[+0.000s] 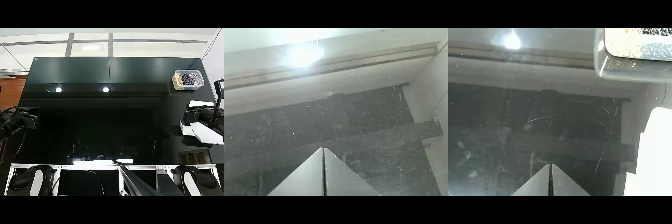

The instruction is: Fold the box and place the chain.

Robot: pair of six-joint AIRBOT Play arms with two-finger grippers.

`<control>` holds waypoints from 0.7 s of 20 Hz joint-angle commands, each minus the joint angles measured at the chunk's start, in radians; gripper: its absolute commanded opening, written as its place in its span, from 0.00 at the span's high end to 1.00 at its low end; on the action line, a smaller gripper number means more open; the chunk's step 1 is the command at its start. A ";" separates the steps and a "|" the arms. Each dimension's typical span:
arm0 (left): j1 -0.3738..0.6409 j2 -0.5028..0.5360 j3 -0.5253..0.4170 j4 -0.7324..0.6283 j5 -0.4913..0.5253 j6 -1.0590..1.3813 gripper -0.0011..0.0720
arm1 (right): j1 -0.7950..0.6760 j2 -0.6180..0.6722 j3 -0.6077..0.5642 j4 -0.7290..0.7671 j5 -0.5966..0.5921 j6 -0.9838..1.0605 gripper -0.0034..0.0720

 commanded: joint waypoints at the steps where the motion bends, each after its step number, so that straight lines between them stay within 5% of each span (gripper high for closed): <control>1: 0.000 0.000 0.000 0.000 0.000 0.000 0.94 | 0.000 0.001 0.000 0.000 0.000 0.000 0.93; 14: 0.000 0.000 0.000 0.000 0.029 0.000 0.95 | 0.000 0.001 0.000 -0.005 -0.004 0.000 0.93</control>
